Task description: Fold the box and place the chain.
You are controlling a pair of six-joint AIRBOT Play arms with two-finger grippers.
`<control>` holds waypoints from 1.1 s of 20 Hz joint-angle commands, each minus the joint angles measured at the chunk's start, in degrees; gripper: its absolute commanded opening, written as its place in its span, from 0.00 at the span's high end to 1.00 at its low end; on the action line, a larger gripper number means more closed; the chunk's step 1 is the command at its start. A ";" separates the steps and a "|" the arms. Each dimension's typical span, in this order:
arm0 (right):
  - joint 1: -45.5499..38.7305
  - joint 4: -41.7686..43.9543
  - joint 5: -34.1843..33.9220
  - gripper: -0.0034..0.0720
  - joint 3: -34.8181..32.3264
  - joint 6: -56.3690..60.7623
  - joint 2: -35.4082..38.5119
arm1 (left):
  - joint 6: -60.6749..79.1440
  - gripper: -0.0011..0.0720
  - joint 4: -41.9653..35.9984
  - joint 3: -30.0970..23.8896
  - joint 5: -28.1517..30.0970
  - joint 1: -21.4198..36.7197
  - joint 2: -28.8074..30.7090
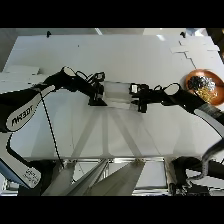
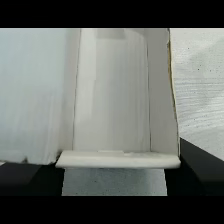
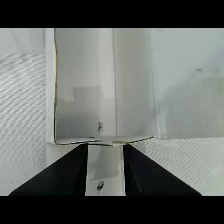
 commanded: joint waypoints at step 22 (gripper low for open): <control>0.11 9.46 -0.55 0.94 -0.02 -4.02 -0.11 | 0.00 0.55 0.02 -0.02 0.02 0.07 0.02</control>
